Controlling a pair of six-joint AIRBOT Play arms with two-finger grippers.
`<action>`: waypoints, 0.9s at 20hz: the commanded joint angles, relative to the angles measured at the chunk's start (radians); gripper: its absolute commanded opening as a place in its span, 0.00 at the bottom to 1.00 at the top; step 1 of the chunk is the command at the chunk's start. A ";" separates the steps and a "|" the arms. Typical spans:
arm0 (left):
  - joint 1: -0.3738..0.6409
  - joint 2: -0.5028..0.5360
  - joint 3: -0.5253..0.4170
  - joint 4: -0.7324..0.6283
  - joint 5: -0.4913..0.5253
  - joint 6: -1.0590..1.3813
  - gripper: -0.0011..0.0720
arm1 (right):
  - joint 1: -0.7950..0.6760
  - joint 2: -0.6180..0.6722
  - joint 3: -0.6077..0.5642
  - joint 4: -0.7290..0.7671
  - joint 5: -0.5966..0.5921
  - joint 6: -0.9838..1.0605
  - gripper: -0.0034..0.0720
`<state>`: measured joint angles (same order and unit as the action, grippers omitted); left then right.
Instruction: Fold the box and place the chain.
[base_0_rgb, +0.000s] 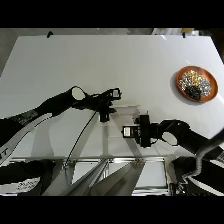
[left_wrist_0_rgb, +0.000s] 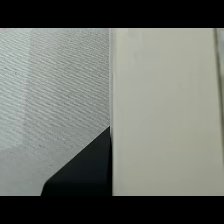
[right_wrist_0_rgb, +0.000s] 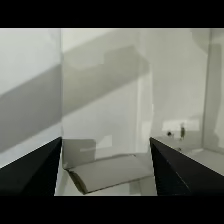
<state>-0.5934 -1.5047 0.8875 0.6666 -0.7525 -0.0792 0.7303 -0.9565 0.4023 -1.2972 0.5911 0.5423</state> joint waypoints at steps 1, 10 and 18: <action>0.000 0.000 0.000 0.000 0.000 0.000 0.03 | -0.062 0.000 0.017 0.010 0.026 0.011 0.81; 0.000 0.000 0.000 0.000 0.000 0.000 0.03 | -0.139 0.000 0.081 0.082 0.064 -0.001 0.81; 0.000 0.000 0.000 0.000 0.000 0.000 0.03 | -0.300 -0.010 0.106 0.271 0.090 -0.187 0.81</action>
<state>-0.5934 -1.5051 0.8875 0.6666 -0.7513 -0.0795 0.4835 -0.9615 0.5037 -1.1271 0.6758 0.4511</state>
